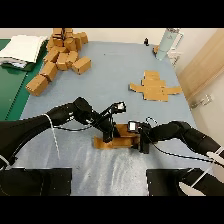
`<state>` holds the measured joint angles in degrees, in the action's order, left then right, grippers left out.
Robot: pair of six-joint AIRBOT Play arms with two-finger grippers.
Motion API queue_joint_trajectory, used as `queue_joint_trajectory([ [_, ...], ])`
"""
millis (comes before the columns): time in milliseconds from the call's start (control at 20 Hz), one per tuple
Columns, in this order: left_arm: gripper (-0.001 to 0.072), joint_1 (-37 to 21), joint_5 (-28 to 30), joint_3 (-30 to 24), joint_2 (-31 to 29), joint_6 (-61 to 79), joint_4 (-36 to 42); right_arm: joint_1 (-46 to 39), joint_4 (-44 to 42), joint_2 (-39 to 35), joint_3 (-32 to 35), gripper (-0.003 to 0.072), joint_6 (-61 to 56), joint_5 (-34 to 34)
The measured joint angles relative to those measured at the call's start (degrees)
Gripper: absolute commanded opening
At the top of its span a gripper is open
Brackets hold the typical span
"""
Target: Fold the box.
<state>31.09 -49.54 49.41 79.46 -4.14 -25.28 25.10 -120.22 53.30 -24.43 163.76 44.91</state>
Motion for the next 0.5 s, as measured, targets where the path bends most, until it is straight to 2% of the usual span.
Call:
queue_joint_trajectory([
  [500,0.0014,0.0,-0.07,0.0,0.0,0.02,-0.02,0.2,0.42,-0.09,0.17,0.0708,-0.68,4.28],
])
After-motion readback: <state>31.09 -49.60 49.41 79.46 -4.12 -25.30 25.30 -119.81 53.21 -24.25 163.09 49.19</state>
